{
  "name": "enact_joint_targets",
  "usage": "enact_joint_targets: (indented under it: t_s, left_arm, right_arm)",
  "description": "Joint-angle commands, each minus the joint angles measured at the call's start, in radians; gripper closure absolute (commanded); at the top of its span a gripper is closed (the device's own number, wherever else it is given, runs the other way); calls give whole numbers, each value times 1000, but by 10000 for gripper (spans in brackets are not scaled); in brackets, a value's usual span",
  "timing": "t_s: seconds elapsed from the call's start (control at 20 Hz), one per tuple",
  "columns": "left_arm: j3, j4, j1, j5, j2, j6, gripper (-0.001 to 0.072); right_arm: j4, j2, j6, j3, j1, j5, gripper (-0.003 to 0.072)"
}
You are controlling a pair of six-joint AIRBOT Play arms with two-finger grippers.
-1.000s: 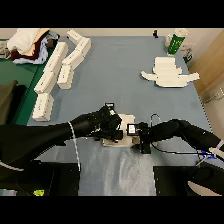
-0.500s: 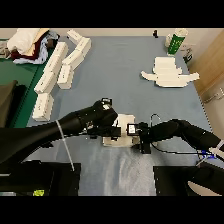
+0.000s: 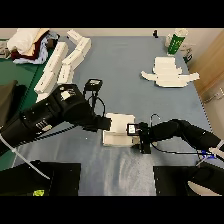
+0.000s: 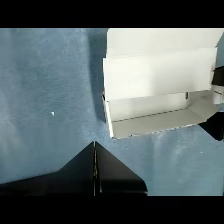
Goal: Fold the box.
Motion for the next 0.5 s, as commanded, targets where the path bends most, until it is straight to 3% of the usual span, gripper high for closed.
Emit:
enact_joint_targets:
  t_s: [0.0,0.1,0.3,0.35,0.4,0.45]
  left_arm:
    - [-8,-10,68,55,20,280,696]
    - [-48,-100,148,56,35,549,697]
    - [-298,-487,431,63,113,1572,692]
    - [-367,-544,494,88,126,1739,447]
    - [-425,-582,537,156,133,1802,42]
    - [-479,-613,565,236,137,1827,13]
  right_arm:
    - [1,1,0,0,0,0,243]
    - [0,1,0,0,0,0,243]
    - [0,1,0,0,0,0,243]
    - [0,1,0,0,0,0,244]
    - [0,1,0,0,0,0,243]
    - [0,1,0,0,0,0,243]
